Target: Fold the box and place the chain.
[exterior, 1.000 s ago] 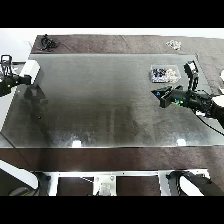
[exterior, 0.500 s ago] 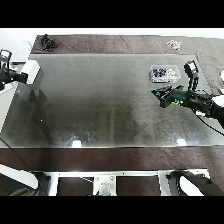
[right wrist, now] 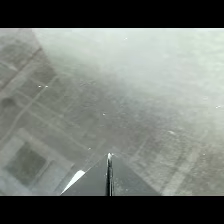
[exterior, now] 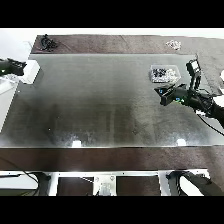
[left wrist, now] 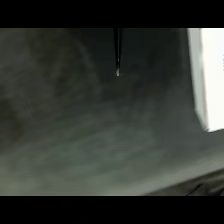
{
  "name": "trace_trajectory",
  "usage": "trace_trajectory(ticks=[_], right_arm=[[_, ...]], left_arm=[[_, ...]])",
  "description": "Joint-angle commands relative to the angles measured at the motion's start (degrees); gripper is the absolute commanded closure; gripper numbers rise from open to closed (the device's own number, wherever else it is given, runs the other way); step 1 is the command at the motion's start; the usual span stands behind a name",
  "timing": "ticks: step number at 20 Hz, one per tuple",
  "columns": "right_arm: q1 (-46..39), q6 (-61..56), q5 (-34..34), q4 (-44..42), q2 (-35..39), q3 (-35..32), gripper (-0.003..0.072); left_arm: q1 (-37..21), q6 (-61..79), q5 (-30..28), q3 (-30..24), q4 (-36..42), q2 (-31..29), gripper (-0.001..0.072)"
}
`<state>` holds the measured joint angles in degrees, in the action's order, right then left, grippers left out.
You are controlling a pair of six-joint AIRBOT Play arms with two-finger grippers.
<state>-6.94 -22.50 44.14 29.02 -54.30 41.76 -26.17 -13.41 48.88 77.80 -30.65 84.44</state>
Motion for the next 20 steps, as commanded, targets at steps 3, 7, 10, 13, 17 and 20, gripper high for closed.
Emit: trace_trajectory(ticks=[3, 7, 10, 13, 17, 20], right_arm=[[0.0, 0.0, -8.0, 0.2, 6.0, -3.0, 0.0679], [0.0, 0.7, -14.2, 0.2, 16.3, -11.3, 0.0679], [0.1, 1.3, -14.2, 0.4, 23.5, -17.5, 0.0679], [0.1, 0.5, -16.6, 0.4, 29.8, -22.6, 0.0679], [0.1, -1.0, -18.2, 0.3, 35.7, -28.7, 0.0679], [0.1, -1.1, -18.2, 0.4, 36.2, -31.0, 0.0679]], left_arm=[[0.0, 16.2, -7.0, -23.6, 20.8, -18.1, 0.0695], [0.0, 35.8, -6.0, -41.5, 37.0, -29.6, 0.0696], [0.0, 41.8, -2.4, -51.2, 41.7, -34.1, 0.0696], [0.0, 44.7, -2.5, -58.9, 46.2, -35.2, 0.0696], [0.0, 51.2, -4.2, -66.6, 54.6, -35.2, 0.0696], [0.0, 55.6, -5.8, -69.7, 57.3, -35.2, 0.0696]])
